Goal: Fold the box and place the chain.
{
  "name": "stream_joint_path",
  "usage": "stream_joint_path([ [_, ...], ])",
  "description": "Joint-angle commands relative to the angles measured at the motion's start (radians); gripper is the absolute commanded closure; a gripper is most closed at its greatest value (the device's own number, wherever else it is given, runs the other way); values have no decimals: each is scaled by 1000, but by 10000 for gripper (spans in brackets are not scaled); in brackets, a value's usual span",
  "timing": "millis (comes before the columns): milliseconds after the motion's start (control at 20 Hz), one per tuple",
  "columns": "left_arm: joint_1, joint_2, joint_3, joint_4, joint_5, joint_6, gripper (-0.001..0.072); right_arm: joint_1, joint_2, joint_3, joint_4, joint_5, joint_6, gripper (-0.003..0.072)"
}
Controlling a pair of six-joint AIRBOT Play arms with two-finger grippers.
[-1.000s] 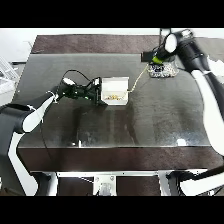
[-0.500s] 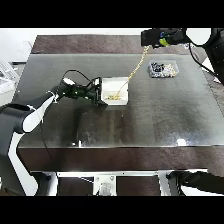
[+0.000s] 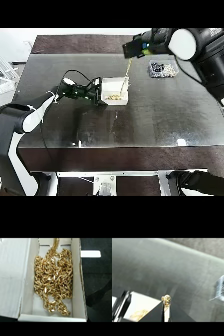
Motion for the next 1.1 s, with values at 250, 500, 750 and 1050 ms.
stream_joint_path([
  [250,0,0,0,0,0,0,222,15,-2,-276,55,-241,50,674],
  [500,0,0,0,0,0,0,222,3,-79,-378,55,-328,50,674],
  [750,0,0,0,0,0,0,222,-3,-174,-444,64,-330,50,675],
  [1050,0,0,0,0,0,0,222,-48,-188,-471,92,-406,37,114],
])
